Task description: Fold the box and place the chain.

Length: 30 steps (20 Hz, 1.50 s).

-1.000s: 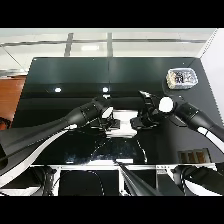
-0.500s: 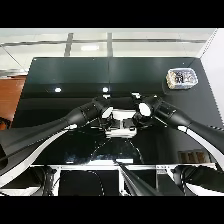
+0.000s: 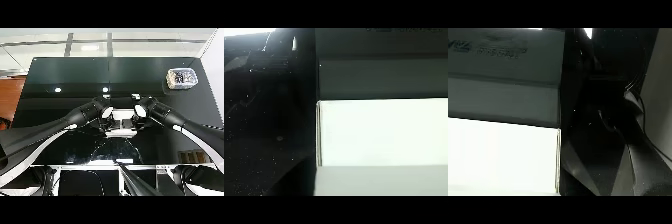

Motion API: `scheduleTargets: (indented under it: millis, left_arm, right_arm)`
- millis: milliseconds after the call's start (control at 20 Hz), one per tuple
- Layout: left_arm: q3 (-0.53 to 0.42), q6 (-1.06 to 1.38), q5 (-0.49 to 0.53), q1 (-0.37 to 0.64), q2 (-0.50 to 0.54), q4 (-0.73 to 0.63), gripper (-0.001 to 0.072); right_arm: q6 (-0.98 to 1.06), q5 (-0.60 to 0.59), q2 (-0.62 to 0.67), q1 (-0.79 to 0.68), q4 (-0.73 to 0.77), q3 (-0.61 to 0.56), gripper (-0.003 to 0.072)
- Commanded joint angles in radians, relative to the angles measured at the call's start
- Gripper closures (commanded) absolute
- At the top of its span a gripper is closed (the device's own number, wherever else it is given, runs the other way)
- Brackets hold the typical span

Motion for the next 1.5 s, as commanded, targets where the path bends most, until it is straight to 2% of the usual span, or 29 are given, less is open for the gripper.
scheduleTargets:
  millis: [0, 50, 100, 200, 400, 450, 650, 700, 750, 800, 900, 1050, 1150, 1300, 1350, 1450]
  left_arm:
    - [0.001, 0.003, 0.006, 0.000, 0.001, 0.001, 0.0682]
    - [0.001, 0.003, 0.006, 0.000, 0.001, 0.001, 0.0682]
    - [0.001, 0.003, 0.006, 0.000, 0.001, 0.001, 0.0682]
    - [0.001, 0.003, 0.006, 0.000, 0.001, 0.001, 0.0682]
    - [0.001, 0.003, 0.006, 0.000, 0.001, 0.001, 0.0682]
    - [0.001, 0.003, 0.006, 0.000, 0.001, 0.001, 0.0682]
    - [0.001, 0.003, 0.007, 0.000, 0.001, 0.001, 0.0682]
    - [0.001, 0.003, 0.007, 0.000, 0.001, 0.001, 0.0682]
    - [0.001, 0.003, 0.007, 0.000, 0.001, 0.001, 0.0682]
    - [0.001, 0.003, 0.007, 0.000, 0.001, 0.001, 0.0682]
    - [0.001, 0.003, 0.008, 0.000, 0.001, 0.001, 0.0682]
    - [0.001, 0.003, 0.006, 0.000, 0.001, 0.001, 0.0682]
    - [0.001, 0.003, 0.007, 0.000, 0.001, 0.001, 0.0682]
    - [0.001, 0.003, 0.007, 0.000, 0.001, 0.001, 0.0682]
    - [0.001, 0.003, 0.007, 0.000, 0.001, 0.001, 0.0682]
    - [0.001, 0.003, 0.007, 0.000, 0.001, 0.001, 0.0682]
  right_arm:
    - [0.003, 0.002, -0.002, 0.001, 0.000, 0.001, 0.0668]
    - [0.002, 0.003, -0.002, 0.001, 0.000, 0.001, 0.0581]
    - [0.003, 0.005, -0.002, 0.001, 0.000, 0.001, 0.0536]
    - [0.002, 0.005, -0.002, 0.002, 0.004, 0.001, 0.0529]
    - [0.002, 0.005, -0.002, 0.001, 0.003, 0.000, 0.0539]
    - [0.003, 0.004, -0.002, 0.001, 0.002, 0.000, 0.0670]
    - [0.002, 0.006, 0.000, 0.001, -0.001, 0.001, 0.0671]
    - [0.002, 0.010, 0.005, 0.001, -0.001, 0.002, 0.0655]
    - [0.001, 0.022, 0.013, 0.001, -0.003, 0.002, 0.0473]
    - [-0.003, 0.034, 0.024, 0.001, -0.009, 0.002, 0.0369]
    - [-0.033, 0.051, 0.064, 0.001, -0.011, 0.002, 0.0371]
    - [-0.083, 0.091, 0.197, 0.001, -0.038, 0.014, 0.0372]
    - [-0.085, 0.098, 0.316, -0.005, -0.164, 0.018, 0.0372]
    - [-0.084, 0.097, 0.411, -0.055, -0.593, 0.016, 0.0373]
    - [-0.084, 0.067, 0.408, -0.095, -0.711, 0.008, 0.0373]
    - [-0.079, -0.131, 0.401, -0.233, -0.742, -0.032, 0.0372]
